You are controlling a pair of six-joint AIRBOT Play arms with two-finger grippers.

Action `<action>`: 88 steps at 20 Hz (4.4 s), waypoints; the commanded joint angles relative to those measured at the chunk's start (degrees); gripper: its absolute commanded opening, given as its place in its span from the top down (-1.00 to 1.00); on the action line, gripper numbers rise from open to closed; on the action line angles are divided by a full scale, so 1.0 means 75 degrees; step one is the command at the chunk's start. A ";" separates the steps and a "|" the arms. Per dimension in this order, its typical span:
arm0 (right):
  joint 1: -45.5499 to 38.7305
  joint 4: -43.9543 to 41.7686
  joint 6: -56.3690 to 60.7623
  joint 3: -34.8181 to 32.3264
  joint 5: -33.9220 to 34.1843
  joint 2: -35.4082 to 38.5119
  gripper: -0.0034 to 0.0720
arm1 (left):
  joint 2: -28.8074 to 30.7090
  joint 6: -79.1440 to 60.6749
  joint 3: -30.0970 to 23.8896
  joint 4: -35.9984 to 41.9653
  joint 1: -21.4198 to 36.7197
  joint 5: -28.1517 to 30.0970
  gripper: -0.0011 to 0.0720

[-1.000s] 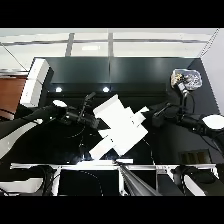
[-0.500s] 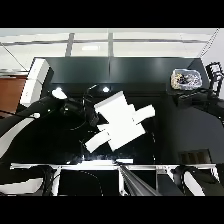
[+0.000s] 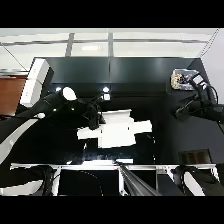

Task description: Fold the box and place the chain.

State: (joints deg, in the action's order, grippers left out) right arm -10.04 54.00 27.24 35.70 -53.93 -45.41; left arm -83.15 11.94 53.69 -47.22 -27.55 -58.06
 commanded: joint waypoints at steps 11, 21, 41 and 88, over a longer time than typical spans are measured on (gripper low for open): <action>0.2955 -0.1559 -0.2818 -0.2017 0.1163 -0.0274 -0.95 | 0.0047 -0.1017 -0.0376 -0.0175 -0.0318 0.1067 0.89; 0.4488 -0.1606 -0.3509 -0.2017 0.1180 -0.1300 -0.95 | 0.0055 -0.1000 -0.0367 0.0163 -0.0315 0.1081 0.89; 0.5613 -0.2410 -0.3579 -0.1862 0.2897 -0.1556 -0.95 | 0.0052 -0.1000 -0.0367 0.0163 -0.0315 0.1072 0.88; 0.4450 -0.3179 -0.5703 -0.0734 0.1719 -0.3459 -0.87 | 0.0052 -0.1000 -0.0367 0.0163 -0.0315 0.1070 0.88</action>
State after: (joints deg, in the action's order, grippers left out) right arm 22.83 28.88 -16.69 30.00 -41.71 -71.18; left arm -82.81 4.47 50.94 -46.00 -29.95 -50.13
